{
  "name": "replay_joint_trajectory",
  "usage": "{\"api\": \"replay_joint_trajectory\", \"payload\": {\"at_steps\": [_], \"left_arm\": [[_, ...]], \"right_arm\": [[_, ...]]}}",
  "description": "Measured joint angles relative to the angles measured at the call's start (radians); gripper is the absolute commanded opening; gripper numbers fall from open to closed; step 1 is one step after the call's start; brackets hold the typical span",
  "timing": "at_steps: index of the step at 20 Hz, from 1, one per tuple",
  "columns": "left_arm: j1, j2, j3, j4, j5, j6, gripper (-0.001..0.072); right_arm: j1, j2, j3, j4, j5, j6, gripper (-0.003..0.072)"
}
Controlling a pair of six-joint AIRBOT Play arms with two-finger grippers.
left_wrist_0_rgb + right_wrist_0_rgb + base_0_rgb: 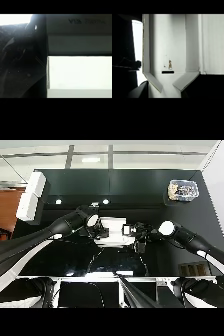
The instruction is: Fold the box and place the chain.
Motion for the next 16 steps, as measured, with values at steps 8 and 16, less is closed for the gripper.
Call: {"api": "replay_joint_trajectory", "payload": {"at_steps": [8, 16], "left_arm": [[0.000, 0.000, 0.000, -0.005, 0.000, -0.001, 0.0031], [0.000, 0.000, 0.000, -0.006, 0.000, 0.002, 0.0031]], "right_arm": [[0.028, -0.007, 0.000, 0.122, -0.032, 0.010, 0.0129], [0.063, -0.048, 0.000, 0.212, -0.089, 0.034, 0.0309]]}}
